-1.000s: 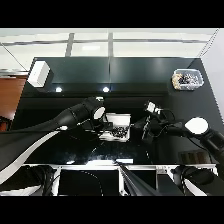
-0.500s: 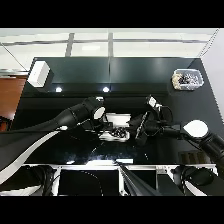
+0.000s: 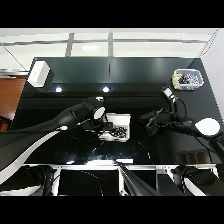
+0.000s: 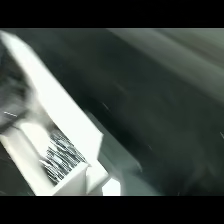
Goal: Fold the box and place the chain.
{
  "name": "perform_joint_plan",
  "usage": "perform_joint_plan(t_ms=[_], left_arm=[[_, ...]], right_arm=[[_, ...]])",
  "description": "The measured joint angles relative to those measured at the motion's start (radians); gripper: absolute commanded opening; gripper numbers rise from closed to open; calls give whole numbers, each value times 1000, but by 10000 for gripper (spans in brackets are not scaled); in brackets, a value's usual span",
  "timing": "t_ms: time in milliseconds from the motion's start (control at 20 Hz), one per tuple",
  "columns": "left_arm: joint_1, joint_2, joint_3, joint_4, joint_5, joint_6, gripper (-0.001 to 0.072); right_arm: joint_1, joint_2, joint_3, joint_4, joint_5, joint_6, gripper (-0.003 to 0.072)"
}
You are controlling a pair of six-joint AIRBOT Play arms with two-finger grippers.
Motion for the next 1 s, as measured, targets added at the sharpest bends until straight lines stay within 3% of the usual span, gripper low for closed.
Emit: perform_joint_plan(t_ms=[150,300,1000], left_arm=[[0,0,0,0,2,0,31],[0,0,0,0,14,0,31],[5,0,0,0,32,11,32]], right_arm=[[-42,3,0,-193,44,262,15],[-45,3,-13,-281,72,399,16],[66,0,-93,-296,-54,563,16]])
